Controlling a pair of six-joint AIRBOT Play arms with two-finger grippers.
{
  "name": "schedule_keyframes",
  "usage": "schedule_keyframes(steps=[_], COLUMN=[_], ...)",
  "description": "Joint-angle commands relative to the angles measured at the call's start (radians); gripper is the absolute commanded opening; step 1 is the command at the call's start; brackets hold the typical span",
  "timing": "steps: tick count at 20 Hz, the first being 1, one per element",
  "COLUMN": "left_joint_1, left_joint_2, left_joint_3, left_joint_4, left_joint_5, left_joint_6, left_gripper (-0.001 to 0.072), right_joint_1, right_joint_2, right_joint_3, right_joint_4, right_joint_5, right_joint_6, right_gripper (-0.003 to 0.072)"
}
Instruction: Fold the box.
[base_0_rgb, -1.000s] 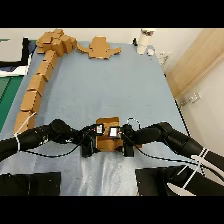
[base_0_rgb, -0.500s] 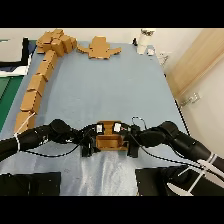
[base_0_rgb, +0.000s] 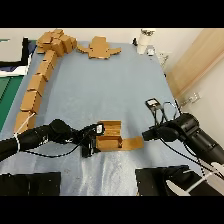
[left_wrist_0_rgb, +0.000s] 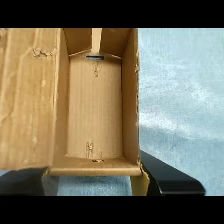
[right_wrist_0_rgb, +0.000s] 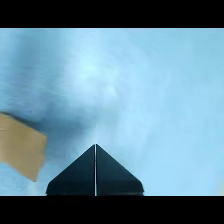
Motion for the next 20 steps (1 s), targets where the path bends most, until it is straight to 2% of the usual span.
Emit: schedule_keyframes(steps=[1, 2, 4, 8, 12, 20], left_joint_1=[0.0, 0.0, 0.0, 0.0, 0.0, 0.0], left_joint_2=[0.0, 0.0, 0.0, 0.0, 0.0, 0.0], left_joint_3=[0.0, 0.0, 0.0, 0.0, 0.0, 0.0], left_joint_4=[0.001, 0.001, 0.001, 0.001, 0.001, 0.001], left_joint_5=[0.0, 0.0, 0.001, 0.001, 0.0, 0.0], left_joint_6=[0.001, 0.001, 0.001, 0.001, 0.001, 0.001], left_gripper=[0.0495, 0.0495, 0.0495, 0.0494, 0.0494, 0.0495], right_joint_1=[-0.134, -0.13, -0.105, -0.049, -0.035, -0.034], right_joint_2=[-0.064, -0.09, -0.14, -0.222, -0.227, -0.103], right_joint_3=[-0.048, -0.064, -0.076, -0.077, -0.075, -0.002], right_joint_4=[0.259, 0.379, 0.5, 0.534, 0.596, 0.641], right_joint_5=[0.01, 0.055, 0.124, 0.18, 0.176, 0.133], right_joint_6=[0.026, -0.034, -0.085, -0.113, -0.158, -0.163], right_gripper=[0.0005, 0.0005, 0.0005, 0.0004, 0.0004, 0.0022])
